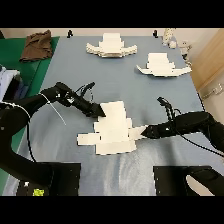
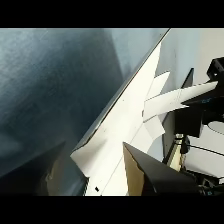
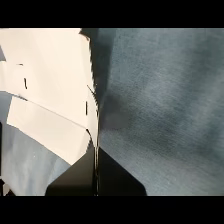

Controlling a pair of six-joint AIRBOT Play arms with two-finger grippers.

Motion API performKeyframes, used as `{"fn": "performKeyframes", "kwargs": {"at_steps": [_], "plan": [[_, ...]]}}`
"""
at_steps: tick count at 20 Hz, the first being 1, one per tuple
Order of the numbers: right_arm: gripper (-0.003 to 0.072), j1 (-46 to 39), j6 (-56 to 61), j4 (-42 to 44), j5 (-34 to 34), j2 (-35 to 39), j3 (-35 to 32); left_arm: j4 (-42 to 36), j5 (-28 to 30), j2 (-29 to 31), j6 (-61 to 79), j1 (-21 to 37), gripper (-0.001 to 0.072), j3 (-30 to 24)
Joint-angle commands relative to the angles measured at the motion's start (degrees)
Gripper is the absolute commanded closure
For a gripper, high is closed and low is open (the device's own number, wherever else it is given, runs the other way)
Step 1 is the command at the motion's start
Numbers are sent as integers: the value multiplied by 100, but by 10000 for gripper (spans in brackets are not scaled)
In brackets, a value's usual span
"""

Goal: Fold the box.

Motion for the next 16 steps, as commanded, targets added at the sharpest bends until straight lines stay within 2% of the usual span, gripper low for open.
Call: {"fn": "performKeyframes", "kwargs": {"at_steps": [1,4,5,6,16], "plan": [[687,4,4,0,4,4,-2,81,-295,-103,197,-107,196,278],[688,4,4,-2,9,4,-2,457,-603,-107,199,-114,202,413],[687,4,4,0,9,4,-4,452,-667,-116,258,-116,393,413],[687,4,4,-2,17,4,-2,446,-710,-125,321,-125,488,413],[687,4,4,-15,63,-7,-4,442,-835,-173,568,-260,486,632]]}}
